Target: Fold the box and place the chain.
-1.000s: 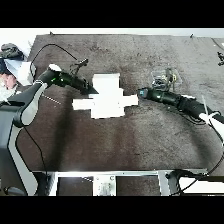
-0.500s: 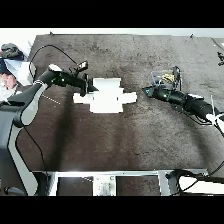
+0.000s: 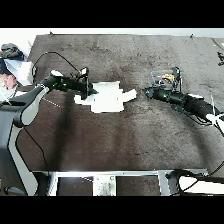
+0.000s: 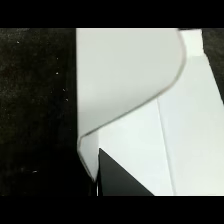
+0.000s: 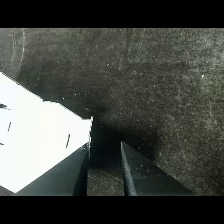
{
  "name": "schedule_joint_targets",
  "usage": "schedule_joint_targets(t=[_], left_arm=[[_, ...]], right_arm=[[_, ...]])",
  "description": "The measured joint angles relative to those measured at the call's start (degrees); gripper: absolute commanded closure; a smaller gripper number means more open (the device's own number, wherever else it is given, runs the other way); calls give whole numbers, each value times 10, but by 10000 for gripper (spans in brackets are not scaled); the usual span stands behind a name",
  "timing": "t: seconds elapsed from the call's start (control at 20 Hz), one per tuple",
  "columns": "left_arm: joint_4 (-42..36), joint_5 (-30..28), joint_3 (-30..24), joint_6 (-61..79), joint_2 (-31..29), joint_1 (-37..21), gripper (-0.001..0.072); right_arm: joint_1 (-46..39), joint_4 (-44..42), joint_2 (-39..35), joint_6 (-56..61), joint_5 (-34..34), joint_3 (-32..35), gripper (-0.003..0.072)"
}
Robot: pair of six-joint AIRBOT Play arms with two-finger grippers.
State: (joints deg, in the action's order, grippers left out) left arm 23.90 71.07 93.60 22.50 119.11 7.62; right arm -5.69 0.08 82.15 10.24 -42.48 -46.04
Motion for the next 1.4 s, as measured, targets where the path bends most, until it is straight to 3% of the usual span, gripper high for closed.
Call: schedule_joint_targets(t=[0.3,0.35,0.4,0.9,1.0,1.2,1.25,1.3,1.4], left_arm=[[4,-5,-3,12,0,0,698],[4,-4,-3,13,0,0,698],[5,-1,-3,14,0,0,697],[25,5,-3,15,0,0,696],[28,2,-3,15,0,0,696],[29,-1,-3,15,0,0,697],[30,-2,-3,15,0,0,696],[30,-3,-3,15,0,0,696],[30,-3,-3,15,0,0,697]], right_arm=[[0,3,0,-30,-10,0,434],[0,3,0,-43,-16,0,292],[0,3,0,-56,-21,0,215],[26,23,0,-226,-61,-13,211],[47,47,0,-269,-57,-22,129],[101,120,0,-314,-9,-35,128],[115,140,0,-320,7,-37,115],[128,158,0,-324,19,-39,48],[153,194,2,-332,40,-41,45]])
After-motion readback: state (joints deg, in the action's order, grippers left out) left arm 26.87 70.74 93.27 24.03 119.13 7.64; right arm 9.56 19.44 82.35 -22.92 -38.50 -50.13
